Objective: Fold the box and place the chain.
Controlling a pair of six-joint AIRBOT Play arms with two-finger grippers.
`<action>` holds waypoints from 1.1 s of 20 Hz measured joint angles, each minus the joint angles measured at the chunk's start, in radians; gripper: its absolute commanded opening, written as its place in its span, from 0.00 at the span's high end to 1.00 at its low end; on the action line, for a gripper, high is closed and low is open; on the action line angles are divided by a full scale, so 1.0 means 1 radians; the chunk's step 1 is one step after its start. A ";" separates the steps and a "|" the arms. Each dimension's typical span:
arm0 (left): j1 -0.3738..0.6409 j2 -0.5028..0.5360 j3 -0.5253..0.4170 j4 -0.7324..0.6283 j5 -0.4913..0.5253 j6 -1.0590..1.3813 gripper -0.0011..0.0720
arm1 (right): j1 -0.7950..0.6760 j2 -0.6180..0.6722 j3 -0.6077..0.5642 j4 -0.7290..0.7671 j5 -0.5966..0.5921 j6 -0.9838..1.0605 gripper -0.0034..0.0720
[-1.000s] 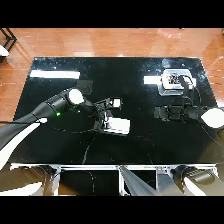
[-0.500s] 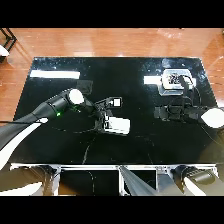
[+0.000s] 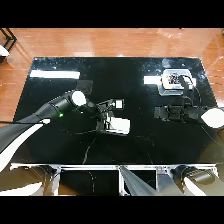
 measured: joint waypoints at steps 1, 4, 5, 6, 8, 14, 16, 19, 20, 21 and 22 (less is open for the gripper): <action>-0.001 -0.003 0.000 0.000 -0.001 0.000 0.11 | 0.000 0.000 0.000 0.000 0.000 0.000 0.93; -0.003 -0.009 0.000 0.004 -0.003 0.000 0.18 | 0.000 0.000 0.000 0.000 0.000 0.000 0.93; -0.005 -0.010 0.001 0.010 -0.003 0.000 0.29 | 0.000 0.000 0.000 0.000 0.000 0.000 0.93; -0.006 -0.011 0.001 0.017 -0.002 -0.001 0.36 | 0.000 0.000 0.000 0.000 0.000 0.000 0.93; -0.009 -0.011 0.001 0.032 -0.003 -0.014 0.56 | 0.000 0.000 0.000 0.000 0.000 0.000 0.93; -0.011 0.003 0.002 0.092 -0.024 -0.110 0.83 | 0.000 0.000 0.000 0.000 0.000 0.000 0.93; -0.006 0.028 0.001 0.140 -0.040 -0.156 0.86 | 0.000 0.000 0.000 0.000 0.000 0.000 0.93; 0.030 0.084 0.009 0.182 -0.035 -0.256 0.90 | 0.000 0.000 0.000 0.000 0.000 0.000 0.93; 0.056 0.105 0.013 0.203 -0.040 -0.296 0.90 | 0.000 0.000 0.000 0.000 0.000 0.000 0.93; 0.087 0.126 0.019 0.216 -0.042 -0.333 0.90 | 0.000 0.000 0.000 0.000 0.000 0.000 0.93; 0.127 0.146 0.026 0.225 -0.046 -0.369 0.90 | 0.000 0.000 0.000 0.000 0.000 0.000 0.93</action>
